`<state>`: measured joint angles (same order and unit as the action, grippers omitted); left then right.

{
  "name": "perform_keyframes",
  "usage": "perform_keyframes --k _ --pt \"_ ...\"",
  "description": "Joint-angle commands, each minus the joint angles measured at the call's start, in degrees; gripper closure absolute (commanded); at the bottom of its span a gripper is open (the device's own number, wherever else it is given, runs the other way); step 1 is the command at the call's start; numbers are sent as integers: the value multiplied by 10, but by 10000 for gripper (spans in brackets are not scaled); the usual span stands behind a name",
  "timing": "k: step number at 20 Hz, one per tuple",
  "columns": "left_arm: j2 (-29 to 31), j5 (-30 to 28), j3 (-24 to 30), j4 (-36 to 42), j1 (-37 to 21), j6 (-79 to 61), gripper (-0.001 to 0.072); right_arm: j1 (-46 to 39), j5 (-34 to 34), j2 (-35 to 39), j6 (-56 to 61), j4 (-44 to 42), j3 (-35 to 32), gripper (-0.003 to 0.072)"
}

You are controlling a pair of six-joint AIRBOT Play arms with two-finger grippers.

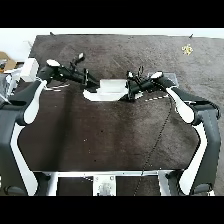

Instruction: Fold the box and place the chain.

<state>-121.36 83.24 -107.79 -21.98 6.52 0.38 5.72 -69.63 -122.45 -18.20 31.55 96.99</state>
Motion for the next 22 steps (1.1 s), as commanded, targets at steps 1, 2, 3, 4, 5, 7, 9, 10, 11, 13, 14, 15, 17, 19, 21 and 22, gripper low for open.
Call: perform_keyframes --k 1,2,3,4,5,7,9,10,11,13,14,15,17,19,21,22 --pt "14 113 3 -9 -2 134 460 0 0 0 0 0 0 210" --pt "14 132 6 -12 9 131 646 0 0 0 0 0 0 210" --pt "14 140 8 -14 20 130 695 0 0 0 0 0 0 210" --pt "14 140 8 -17 33 131 695 0 0 0 0 0 0 210" --pt "14 134 8 -15 44 131 696 0 0 0 0 0 0 210" --pt "14 99 8 -15 70 131 696 0 0 0 0 0 0 210" --pt "16 64 4 -13 85 128 696 0 0 0 0 0 0 210" --pt "18 42 2 -9 85 127 696 0 0 0 0 0 0 210" --pt "19 13 2 1 85 127 696 0 0 0 0 0 0 210" --pt "19 -46 2 -1 84 127 697 0 0 0 0 0 0 210" --pt "19 -68 2 -3 84 127 697 0 0 0 0 0 0 210" --pt "19 -86 2 -3 84 127 696 0 0 0 0 0 0 210" --pt "18 -124 2 -3 84 127 696 0 0 0 0 0 0 210" --pt "18 -158 2 -14 84 127 696 0 0 0 0 0 0 210" --pt "18 -183 2 -50 84 127 696 0 0 0 0 0 0 210" --pt "18 -193 2 -73 84 127 696 0 0 0 0 0 0 210"
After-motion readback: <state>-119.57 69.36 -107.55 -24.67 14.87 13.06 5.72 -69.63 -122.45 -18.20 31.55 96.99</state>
